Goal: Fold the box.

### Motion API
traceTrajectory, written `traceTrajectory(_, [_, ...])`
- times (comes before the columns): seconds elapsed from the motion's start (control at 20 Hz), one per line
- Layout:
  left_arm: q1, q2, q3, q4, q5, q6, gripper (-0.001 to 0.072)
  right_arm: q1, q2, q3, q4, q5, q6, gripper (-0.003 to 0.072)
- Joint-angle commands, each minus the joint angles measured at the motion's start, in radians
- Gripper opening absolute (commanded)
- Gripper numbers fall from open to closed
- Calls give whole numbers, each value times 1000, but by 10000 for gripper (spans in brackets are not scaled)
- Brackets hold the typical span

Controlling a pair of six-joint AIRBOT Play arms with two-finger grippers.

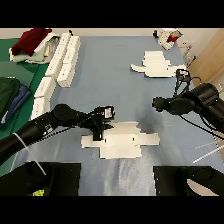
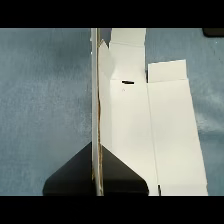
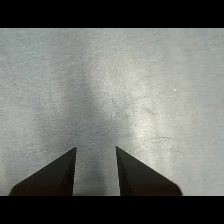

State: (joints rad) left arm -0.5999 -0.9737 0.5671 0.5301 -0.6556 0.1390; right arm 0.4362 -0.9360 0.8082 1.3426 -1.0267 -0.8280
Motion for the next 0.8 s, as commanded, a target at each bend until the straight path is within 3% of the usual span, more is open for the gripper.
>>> traceTrajectory(0.0, [-6, 40, -53, 0, 27, 2, 11, 0, 0, 0, 2, 1, 0, 367])
traceTrajectory(0.45, [-30, 37, -106, -7, 22, 2, 14, 1, 0, 0, 16, 1, 0, 367])
traceTrajectory(0.75, [-30, 37, -106, -14, -37, -36, 14, 3, 0, 0, 22, -2, -3, 367])
